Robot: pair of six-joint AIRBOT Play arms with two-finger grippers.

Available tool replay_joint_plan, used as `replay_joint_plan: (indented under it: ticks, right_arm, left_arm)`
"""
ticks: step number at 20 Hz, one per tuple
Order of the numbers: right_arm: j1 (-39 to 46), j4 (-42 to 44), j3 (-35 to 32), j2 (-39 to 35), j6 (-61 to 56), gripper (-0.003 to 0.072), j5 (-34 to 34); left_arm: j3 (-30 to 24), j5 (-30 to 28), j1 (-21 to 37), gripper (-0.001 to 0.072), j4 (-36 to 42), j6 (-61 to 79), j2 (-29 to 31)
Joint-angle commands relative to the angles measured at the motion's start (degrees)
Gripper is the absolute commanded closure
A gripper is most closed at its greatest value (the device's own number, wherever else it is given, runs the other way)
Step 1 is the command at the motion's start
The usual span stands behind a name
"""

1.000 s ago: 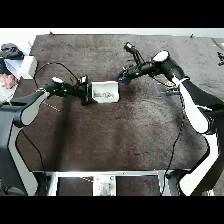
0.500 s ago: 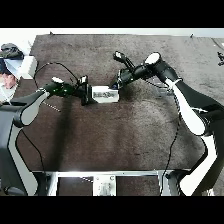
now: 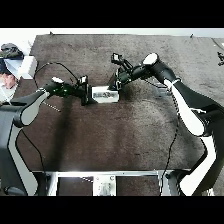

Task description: Fold the box and place the chain.

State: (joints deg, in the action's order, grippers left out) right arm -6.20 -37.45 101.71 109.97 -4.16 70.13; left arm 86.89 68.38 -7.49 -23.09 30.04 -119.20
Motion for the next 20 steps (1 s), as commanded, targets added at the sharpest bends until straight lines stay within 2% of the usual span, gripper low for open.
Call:
replay_joint_plan:
  ticks: [1, 6, 11, 20]
  right_arm:
    - [-0.1, 0.0, -1.1, 0.0, 0.6, 0.0367, -0.3]
    - [-0.3, 0.4, -2.4, 0.0, 1.6, 0.0366, -2.2]
    - [-2.5, -5.0, -2.4, 0.0, 1.6, 0.0366, -4.5]
    - [-2.9, -6.1, -2.4, -0.4, 1.6, 0.0369, -8.1]
  left_arm:
    - [0.0, 0.0, 0.0, 0.0243, 0.0, 0.0, 0.0]
    - [0.0, 0.0, 0.0, 0.0244, 0.0, 0.0, 0.0]
    - [0.0, 0.0, 0.0, 0.0243, 0.0, 0.0, 0.0]
    - [0.0, 0.0, 0.0, 0.0243, 0.0, 0.0, 0.0]
